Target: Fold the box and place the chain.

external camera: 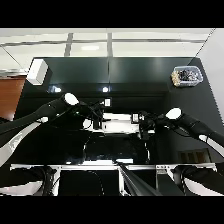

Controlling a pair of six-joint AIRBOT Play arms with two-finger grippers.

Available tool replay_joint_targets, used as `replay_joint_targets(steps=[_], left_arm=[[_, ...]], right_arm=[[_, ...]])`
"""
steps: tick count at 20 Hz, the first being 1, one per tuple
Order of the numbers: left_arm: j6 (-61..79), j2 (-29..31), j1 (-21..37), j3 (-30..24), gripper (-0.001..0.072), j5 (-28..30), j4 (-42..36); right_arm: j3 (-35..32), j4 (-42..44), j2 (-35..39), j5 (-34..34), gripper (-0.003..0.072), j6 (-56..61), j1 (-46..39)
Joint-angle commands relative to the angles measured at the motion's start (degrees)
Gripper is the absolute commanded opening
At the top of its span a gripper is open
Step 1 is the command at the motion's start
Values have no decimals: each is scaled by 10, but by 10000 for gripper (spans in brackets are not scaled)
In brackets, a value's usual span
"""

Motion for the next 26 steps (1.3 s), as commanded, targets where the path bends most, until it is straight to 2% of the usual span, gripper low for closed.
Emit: replay_joint_targets(steps=[1, 22, 23, 24, 26], left_arm=[[-1, 0, 0, 0, 27, 2, 0], [-1, 0, 0, 0, 27, 2, 0], [0, 0, 0, 0, 27, 2, 0], [-1, 0, 0, 0, 27, 2, 0], [-1, 0, 0, 0, 27, 2, 0]], right_arm=[[0, -1, -2, -14, 703, 13, 0], [0, -26, -5, -49, 701, 49, 19], [0, -26, -5, -49, 623, 49, 19], [0, -26, -5, -48, 587, 49, 19], [0, -26, -5, -47, 587, 49, 19]])
